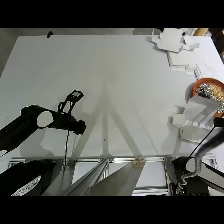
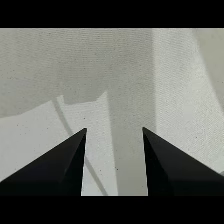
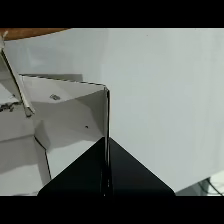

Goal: Fold the box and place the chain.

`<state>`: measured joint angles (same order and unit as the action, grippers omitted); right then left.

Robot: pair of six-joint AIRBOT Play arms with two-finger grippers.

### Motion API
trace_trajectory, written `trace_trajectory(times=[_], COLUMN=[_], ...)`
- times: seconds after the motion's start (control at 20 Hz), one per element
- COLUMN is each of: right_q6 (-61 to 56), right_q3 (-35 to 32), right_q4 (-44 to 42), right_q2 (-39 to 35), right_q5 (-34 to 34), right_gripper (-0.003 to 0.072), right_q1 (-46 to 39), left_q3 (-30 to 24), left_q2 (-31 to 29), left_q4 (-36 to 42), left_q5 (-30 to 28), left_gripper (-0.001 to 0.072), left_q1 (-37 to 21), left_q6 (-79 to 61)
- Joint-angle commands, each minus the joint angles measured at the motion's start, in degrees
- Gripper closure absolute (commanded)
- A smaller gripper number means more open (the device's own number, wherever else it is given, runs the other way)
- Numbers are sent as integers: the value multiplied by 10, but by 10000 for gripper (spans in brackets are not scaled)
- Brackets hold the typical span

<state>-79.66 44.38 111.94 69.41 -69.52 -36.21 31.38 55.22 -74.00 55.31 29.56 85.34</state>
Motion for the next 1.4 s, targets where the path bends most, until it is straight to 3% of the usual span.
trace_trajectory(times=[0.0, 0.25, 0.4, 0.6, 0.65, 0.75, 0.8, 0.85, 0.9, 0.95, 1.05, 1.15, 1.25, 1.35], right_q6=[7, 16, -17, -70, -80, -89, -91, -91, -91, -90, -90, -90, -90, -90], right_q3=[0, -35, -100, -137, -137, -137, -137, -137, -137, -137, -137, -137, -137, -137], right_q4=[-49, -232, -313, -339, -339, -339, -340, -340, -340, -339, -339, -339, -339, -339], right_q2=[-37, -135, -172, -179, -179, -179, -179, -179, -179, -179, -179, -179, -179, -179], right_q5=[-44, -56, -10, 50, 64, 87, 92, 92, 88, 85, 85, 85, 85, 85], right_gripper=[670, 671, 671, 670, 670, 670, 670, 670, 670, 670, 670, 670, 670, 670], right_q1=[66, 247, 359, 498, 524, 559, 569, 575, 576, 576, 576, 576, 576, 576], left_q3=[1, 1, 1, 0, 0, 0, 0, 2, 8, 18, 55, 109, 152, 175], left_q2=[0, 0, 0, 0, 0, 2, 5, 12, 26, 48, 115, 196, 274, 336], left_q4=[0, 0, 0, 1, 6, 30, 79, 174, 286, 407, 547, 538, 505, 509], left_q5=[0, 0, 0, -37, -37, -51, -75, -91, -84, -56, 39, 103, 119, 118], left_gripper=[315, 315, 315, 350, 416, 432, 391, 289, 262, 233, 202, 189, 93, 71], left_q1=[0, 0, 0, 0, 1, 1, -2, -14, -34, -60, -104, -108, -87, -66], left_q6=[0, 0, 0, 7, 11, -4, -55, -133, -226, -328, -453, -472, -472, -478])
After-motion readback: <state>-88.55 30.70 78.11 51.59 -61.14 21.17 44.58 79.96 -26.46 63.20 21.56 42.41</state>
